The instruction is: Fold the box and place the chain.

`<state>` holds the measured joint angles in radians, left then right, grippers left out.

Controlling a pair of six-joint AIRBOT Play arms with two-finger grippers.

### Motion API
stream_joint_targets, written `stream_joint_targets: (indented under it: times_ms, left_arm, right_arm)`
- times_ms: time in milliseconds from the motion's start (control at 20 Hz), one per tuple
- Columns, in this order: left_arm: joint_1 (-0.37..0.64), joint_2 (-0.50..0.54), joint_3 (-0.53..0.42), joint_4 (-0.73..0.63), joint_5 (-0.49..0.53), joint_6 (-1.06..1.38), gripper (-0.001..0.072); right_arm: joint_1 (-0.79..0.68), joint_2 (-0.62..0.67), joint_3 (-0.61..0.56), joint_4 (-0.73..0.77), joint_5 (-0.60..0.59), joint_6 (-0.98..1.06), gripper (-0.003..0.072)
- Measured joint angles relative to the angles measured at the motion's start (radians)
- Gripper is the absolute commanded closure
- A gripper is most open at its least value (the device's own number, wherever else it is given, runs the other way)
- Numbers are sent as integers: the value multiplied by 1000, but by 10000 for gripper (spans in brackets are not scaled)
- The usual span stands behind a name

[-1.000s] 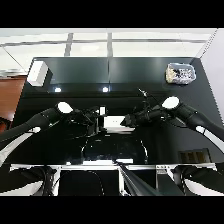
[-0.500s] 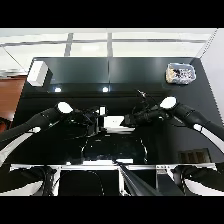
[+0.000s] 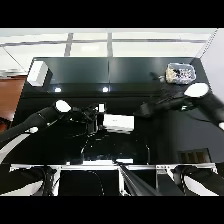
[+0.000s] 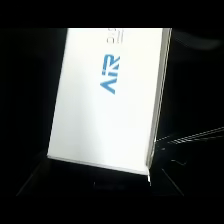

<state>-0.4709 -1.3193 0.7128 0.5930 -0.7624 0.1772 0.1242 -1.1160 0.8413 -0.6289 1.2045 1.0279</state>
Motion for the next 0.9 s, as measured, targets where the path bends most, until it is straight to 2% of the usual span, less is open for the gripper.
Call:
stream_joint_targets:
  times_ms: [200, 350, 700, 900]
  left_arm:
    - [-8, 87, 40, 31, -117, -103, -5]
    - [-43, 81, 95, 32, -138, -166, -5]
    - [-152, -154, 324, 33, -130, -319, -4]
    - [-190, -230, 400, 68, -148, -391, -4]
  right_arm:
    - [-169, 95, 11, -131, 59, 34, 670]
    - [-242, 119, 11, -182, 40, 43, 669]
    - [-285, 133, 11, -216, -16, 40, 670]
    - [-289, 134, 11, -233, -21, 37, 669]
